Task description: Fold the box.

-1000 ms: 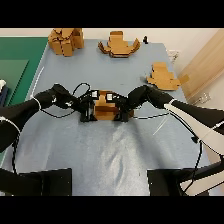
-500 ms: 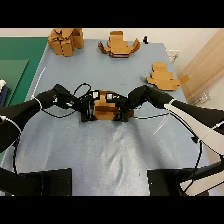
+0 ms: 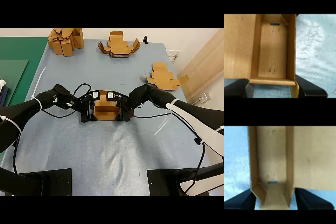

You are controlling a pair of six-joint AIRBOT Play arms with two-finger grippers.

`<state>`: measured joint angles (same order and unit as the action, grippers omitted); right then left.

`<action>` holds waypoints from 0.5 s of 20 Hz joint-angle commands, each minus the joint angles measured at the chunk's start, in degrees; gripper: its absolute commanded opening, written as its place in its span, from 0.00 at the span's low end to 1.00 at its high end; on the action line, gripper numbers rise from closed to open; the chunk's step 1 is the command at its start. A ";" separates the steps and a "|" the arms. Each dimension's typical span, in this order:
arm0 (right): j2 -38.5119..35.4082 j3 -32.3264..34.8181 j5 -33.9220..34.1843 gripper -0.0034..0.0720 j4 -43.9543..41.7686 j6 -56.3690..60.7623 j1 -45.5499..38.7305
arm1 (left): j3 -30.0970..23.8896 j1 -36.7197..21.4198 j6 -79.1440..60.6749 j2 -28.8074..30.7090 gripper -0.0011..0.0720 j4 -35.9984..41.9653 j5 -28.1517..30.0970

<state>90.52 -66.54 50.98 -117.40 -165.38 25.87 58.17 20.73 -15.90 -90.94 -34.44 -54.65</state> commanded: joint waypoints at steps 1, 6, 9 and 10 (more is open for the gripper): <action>-1.97 -0.04 -0.11 0.99 1.75 2.43 -0.22 | 0.04 -0.02 0.07 0.00 0.07 -0.24 0.09; -6.43 -0.04 6.91 1.00 1.68 8.90 -2.82 | 0.04 -0.02 0.09 0.00 0.07 -0.26 0.07; -11.23 -0.04 10.36 0.99 -1.44 18.05 -5.81 | 0.04 -0.02 0.09 0.00 0.07 -0.24 0.09; -12.90 -0.07 9.18 0.86 -4.50 20.00 -6.19 | 0.04 -0.02 0.09 0.00 0.07 -0.24 0.09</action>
<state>81.62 -66.54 58.30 -117.25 -153.42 21.47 58.17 20.73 -15.84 -90.94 -34.65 -54.61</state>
